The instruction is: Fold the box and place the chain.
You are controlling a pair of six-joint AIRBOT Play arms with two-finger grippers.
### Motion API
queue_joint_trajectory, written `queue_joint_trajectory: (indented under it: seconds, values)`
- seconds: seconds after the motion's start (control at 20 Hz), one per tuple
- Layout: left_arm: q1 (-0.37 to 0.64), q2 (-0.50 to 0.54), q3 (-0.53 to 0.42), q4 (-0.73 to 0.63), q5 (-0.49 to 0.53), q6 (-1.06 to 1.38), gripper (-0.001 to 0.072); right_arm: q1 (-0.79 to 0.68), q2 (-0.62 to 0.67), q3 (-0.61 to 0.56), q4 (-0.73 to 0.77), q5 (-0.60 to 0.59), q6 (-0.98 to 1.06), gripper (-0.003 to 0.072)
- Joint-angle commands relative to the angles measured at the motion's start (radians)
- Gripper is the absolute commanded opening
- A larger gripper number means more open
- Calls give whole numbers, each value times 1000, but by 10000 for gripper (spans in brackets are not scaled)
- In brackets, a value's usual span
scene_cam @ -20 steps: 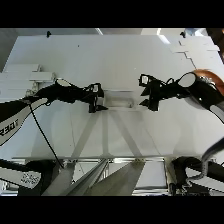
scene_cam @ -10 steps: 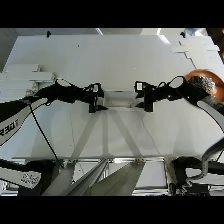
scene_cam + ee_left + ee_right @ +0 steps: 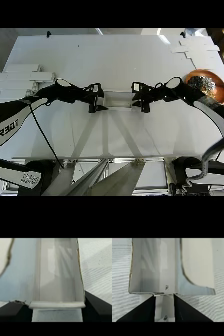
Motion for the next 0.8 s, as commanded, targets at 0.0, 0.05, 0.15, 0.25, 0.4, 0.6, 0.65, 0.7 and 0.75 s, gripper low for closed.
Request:
queue_joint_trajectory:
  seconds: [0.0, 0.05, 0.15, 0.25, 0.4, 0.6, 0.65, 0.7, 0.75]
  values:
    - [1, 0, 0, 0, 0, 0, 325, 2, -1, -1, 6, 39, -3, 214]
    - [1, 0, 0, 0, 0, 0, 325, 2, -1, -1, 7, 38, -3, 214]
    - [1, 0, 0, 0, 0, 0, 325, 2, -1, -1, 41, 26, -3, 213]
    - [1, 0, 0, 0, 0, 0, 325, 2, -1, -1, 119, -2, -3, 155]
    - [1, 0, 0, 0, 0, 0, 325, 2, -1, -1, 201, -19, -3, 197]
    - [1, 0, 0, 0, 0, 0, 325, 2, -1, -1, 201, -14, 1, 444]
    - [1, 0, 0, 0, 0, 0, 325, 2, -1, -1, 201, -2, 2, 441]
    - [1, 0, 0, 0, 0, 0, 325, 2, 0, -1, 200, 14, 6, 385]
    - [1, 0, 0, 0, 0, 0, 325, 2, 1, -1, 191, 41, 13, 196]
